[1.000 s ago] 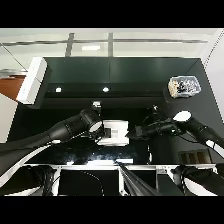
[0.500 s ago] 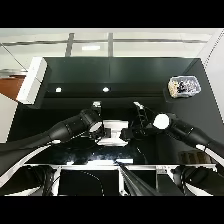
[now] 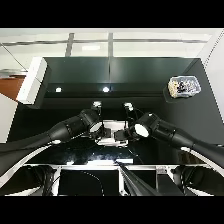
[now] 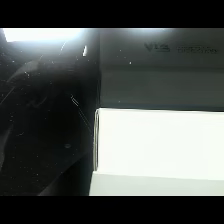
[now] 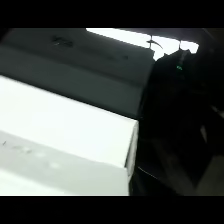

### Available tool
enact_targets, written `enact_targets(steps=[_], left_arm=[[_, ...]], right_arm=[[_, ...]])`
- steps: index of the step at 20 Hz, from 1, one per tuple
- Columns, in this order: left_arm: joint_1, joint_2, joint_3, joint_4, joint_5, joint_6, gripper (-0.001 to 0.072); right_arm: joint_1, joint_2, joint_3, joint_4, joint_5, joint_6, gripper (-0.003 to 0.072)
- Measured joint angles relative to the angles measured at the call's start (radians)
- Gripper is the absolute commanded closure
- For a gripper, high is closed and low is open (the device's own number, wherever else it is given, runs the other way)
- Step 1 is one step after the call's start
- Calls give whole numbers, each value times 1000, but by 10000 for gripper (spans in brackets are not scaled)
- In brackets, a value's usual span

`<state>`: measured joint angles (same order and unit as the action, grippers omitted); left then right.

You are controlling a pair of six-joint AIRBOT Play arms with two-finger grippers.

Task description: Fold the box and place the chain.

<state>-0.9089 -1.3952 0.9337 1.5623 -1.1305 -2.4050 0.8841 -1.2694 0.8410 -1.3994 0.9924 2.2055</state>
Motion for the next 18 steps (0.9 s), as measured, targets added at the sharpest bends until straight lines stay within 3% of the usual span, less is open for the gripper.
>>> enact_targets(steps=[7,9,18], left_arm=[[0,0,0,3,0,1,682],[0,0,0,3,0,2,682],[0,0,0,4,0,4,682]], right_arm=[[18,-44,23,-43,56,92,372],[18,-53,24,-45,68,115,447],[5,-73,32,-50,64,172,449]])
